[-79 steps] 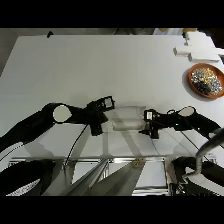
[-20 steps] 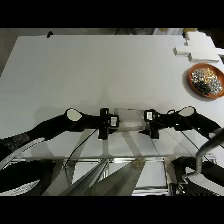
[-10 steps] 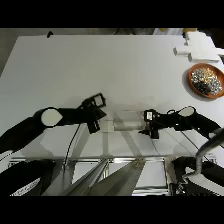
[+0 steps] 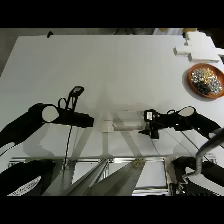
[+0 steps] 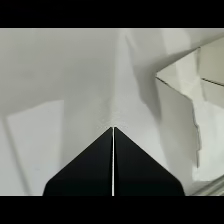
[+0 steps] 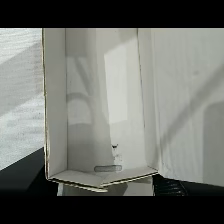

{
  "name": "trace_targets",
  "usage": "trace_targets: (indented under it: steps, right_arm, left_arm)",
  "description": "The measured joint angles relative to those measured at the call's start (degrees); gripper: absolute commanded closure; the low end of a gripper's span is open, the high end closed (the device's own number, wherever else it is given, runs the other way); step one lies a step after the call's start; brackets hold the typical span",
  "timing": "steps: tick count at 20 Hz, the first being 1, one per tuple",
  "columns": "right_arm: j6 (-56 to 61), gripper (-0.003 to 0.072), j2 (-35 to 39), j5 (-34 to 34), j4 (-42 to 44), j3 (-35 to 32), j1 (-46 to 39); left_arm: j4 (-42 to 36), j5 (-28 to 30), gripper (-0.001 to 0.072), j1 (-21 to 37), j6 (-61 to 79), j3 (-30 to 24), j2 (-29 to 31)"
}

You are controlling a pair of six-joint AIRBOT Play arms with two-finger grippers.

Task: Fold the box and place the chain.

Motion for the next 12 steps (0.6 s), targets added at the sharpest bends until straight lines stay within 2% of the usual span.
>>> trace_targets:
  steps: [3,6,12]
  right_arm:
    - [0.0,0.0273,0.0,0.0,0.0,0.0,0.0]
    - [0.0,0.0273,0.0,0.0,0.0,0.0,0.0]
    - [0.0,0.0273,0.0,0.0,0.0,0.0,0.0]
  left_arm:
    - [-7.21,1.81,0.07,-1.6,2.43,0.02,-5.86]
    - [-10.51,2.54,0.07,-3.72,3.91,0.04,-9.84]
    - [-15.32,2.56,0.0698,-6.84,8.81,2.97,-10.23]
